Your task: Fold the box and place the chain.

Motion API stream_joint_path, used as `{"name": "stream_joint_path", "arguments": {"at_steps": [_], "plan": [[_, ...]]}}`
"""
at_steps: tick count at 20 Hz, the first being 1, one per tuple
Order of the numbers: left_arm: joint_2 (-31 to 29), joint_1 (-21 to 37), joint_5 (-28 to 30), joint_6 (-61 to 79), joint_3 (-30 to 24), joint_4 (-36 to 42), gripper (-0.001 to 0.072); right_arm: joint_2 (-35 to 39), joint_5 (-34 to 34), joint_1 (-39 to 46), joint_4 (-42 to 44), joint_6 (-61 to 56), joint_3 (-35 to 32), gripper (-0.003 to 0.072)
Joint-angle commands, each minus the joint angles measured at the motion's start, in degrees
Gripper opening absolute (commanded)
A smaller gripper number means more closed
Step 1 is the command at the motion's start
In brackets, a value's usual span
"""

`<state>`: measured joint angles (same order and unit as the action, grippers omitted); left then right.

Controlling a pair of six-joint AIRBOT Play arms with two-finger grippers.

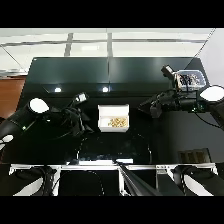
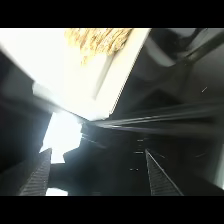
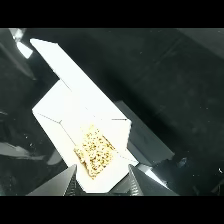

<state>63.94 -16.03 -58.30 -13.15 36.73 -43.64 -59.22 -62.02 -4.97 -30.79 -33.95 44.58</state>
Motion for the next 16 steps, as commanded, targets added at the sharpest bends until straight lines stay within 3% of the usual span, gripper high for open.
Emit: {"name": "stream_joint_path", "arguments": {"at_steps": [1,3,7,12,16], "plan": [[1.9,-0.2,9.4,23.9,-1.5,2.2,0.0712,0.0,0.4,0.0,0.0,-0.4,0.0,0.0387],[5.2,0.5,11.2,28.1,-1.2,2.1,0.0713,0.0,0.4,0.0,0.0,-1.7,0.0,0.0387],[11.1,1.4,8.7,30.9,0.2,7.5,0.0712,0.0,0.4,0.0,0.1,-2.3,0.0,0.0387],[13.7,0.2,8.6,31.3,0.2,14.6,0.071,0.0,0.4,0.0,0.1,-2.3,0.0,0.0387],[14.1,-1.7,10.3,31.4,0.3,15.3,0.071,0.0,0.4,0.0,0.1,-4.0,0.0,0.0387]]}}
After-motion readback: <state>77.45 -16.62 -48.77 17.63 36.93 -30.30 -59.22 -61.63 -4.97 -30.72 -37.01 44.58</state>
